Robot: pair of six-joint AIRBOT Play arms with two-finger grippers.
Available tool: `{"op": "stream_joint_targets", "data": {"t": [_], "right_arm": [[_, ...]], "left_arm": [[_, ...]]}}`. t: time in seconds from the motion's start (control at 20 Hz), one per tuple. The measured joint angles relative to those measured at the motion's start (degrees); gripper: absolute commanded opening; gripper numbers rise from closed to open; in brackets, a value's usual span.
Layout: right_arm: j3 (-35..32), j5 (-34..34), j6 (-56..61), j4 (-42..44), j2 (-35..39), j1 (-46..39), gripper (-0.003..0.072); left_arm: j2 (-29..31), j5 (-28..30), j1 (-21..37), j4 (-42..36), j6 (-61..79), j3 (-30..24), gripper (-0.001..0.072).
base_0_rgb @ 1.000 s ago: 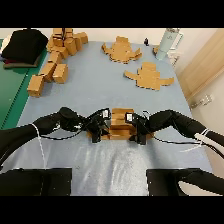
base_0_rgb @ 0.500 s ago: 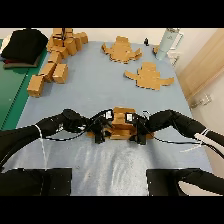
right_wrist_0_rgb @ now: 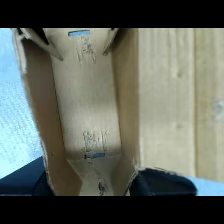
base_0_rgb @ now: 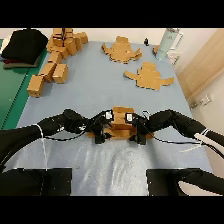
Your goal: Fold the box.
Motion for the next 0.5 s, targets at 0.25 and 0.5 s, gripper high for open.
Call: {"op": "stream_joint_targets", "data": {"t": [0.25, 0.5], "right_arm": [[0.0, 0.02, -0.02, 0.0, 0.0, 0.0, 0.0528], [0.0, 0.02, -0.02, 0.0, 0.0, 0.0, 0.0528]], "left_arm": [[2.73, -0.13, 0.0, 6.27, -6.03, 0.02, 0.0106], [10.82, -0.52, 0.07, 20.35, -23.74, 0.02, 0.0015]]}}
